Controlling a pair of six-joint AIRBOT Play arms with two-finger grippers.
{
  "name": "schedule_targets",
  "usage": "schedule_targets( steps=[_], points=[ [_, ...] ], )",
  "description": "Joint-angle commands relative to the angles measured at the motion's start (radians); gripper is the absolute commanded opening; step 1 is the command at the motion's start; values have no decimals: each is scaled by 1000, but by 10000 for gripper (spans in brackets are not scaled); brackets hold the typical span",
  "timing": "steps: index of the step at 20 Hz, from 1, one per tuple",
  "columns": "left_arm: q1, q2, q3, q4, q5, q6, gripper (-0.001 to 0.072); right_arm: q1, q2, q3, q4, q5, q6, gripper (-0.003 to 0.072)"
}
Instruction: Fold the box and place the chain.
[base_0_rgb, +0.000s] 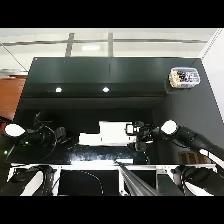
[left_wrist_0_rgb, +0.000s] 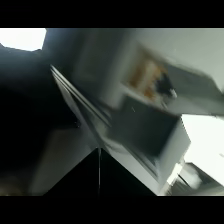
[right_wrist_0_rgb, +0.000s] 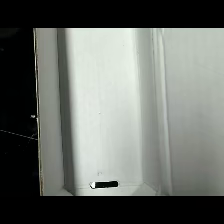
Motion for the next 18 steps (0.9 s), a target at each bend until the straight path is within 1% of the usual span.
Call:
schedule_targets(
  steps=[1,4,6,8,10,11,12,13,14,15,18],
  points=[
    [-53,-112,-21,-182,-29,109,31,1,-1,0,0,0,0,469],
    [-141,-231,0,-230,8,155,30,1,-1,0,0,0,0,468],
    [-188,-291,27,-273,19,204,30,1,-1,0,0,0,0,469],
    [-232,-326,59,-296,18,224,31,1,-1,0,0,0,0,469],
    [-270,-331,93,-295,17,229,36,1,-1,0,0,0,0,469],
    [-284,-332,108,-288,16,230,121,1,-1,0,0,0,0,469],
    [-291,-332,119,-280,16,230,316,1,-1,0,0,0,0,469],
    [-290,-332,124,-280,10,232,442,1,-1,0,0,0,0,468],
    [-289,-331,129,-280,-2,239,509,1,-1,0,0,0,0,469],
    [-290,-331,137,-281,-22,257,559,1,-1,0,0,0,0,468],
    [-290,-328,175,-290,-87,271,578,1,-1,0,0,0,0,469]
  ],
)
